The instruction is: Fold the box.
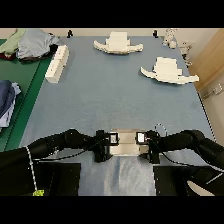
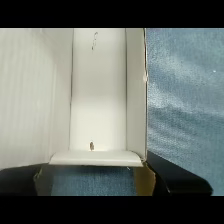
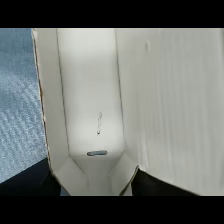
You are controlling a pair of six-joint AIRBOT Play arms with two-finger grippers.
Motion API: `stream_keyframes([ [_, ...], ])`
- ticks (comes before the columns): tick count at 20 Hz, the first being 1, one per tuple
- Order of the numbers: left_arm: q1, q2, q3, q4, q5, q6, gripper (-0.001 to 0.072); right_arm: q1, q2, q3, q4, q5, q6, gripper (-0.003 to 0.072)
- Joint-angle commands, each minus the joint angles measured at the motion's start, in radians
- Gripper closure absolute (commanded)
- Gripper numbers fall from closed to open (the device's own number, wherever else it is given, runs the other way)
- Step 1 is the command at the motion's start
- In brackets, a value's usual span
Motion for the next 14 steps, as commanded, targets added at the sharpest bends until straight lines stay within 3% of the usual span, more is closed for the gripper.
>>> stream_keyframes([
  [1,0.001,0.0,0.002,0.0,0.005,-0.008,0.0018,0.001,0.0,0.0,0.0,0.0,0.0,0.0151],
  [6,0.001,-0.035,0.035,0.001,-0.003,-0.034,0.0018,0.001,0.0,0.0,0.0,0.0,0.0,0.0151],
  [10,0.002,-0.054,0.032,0.037,-0.089,-0.033,0.0018,0.001,0.0,0.0,0.0,0.0,0.0,0.015],
  [14,0.002,-0.035,0.018,0.057,-0.077,-0.033,0.0018,0.001,0.0,0.0,0.0,0.0,0.0,0.015],
])
